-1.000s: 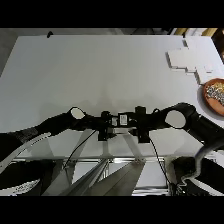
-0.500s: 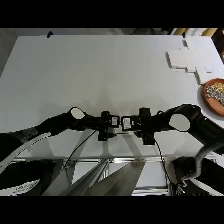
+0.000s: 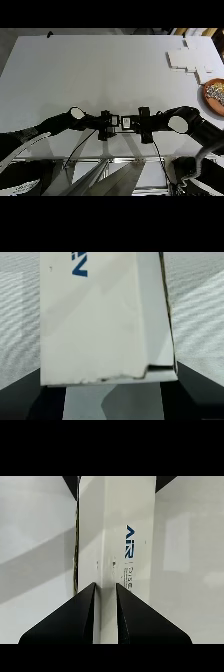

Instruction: Fold the box and place the chain.

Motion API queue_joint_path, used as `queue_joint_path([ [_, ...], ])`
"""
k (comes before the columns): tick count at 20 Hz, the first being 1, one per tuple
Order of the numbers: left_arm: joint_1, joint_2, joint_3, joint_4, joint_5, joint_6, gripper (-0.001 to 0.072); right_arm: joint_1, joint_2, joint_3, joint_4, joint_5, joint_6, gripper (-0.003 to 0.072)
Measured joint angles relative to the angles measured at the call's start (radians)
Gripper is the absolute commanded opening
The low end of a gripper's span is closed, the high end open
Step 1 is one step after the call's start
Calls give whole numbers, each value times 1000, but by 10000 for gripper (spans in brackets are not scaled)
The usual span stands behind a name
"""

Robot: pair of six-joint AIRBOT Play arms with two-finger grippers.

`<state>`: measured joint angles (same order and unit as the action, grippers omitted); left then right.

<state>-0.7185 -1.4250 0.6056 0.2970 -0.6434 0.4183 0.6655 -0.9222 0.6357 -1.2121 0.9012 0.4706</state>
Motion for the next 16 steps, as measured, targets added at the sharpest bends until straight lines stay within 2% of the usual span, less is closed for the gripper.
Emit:
queue_joint_path([
  [4, 0, 0, 0, 1, -1, 2, 389, 0, -2, -2, 29, -16, 0, 104],
  [12, 0, 0, 0, 2, -3, 3, 389, 0, -6, -30, 55, -48, 23, 112],
  [13, 0, 0, 0, 3, -3, 4, 389, 0, -6, -35, 63, -50, 23, 136],
  [15, 0, 0, 0, 3, -3, 5, 388, 0, -6, -44, 77, -47, 25, 250],
  [16, 0, 0, 0, 5, -5, 6, 388, 0, -6, -46, 80, -45, 25, 251],
])
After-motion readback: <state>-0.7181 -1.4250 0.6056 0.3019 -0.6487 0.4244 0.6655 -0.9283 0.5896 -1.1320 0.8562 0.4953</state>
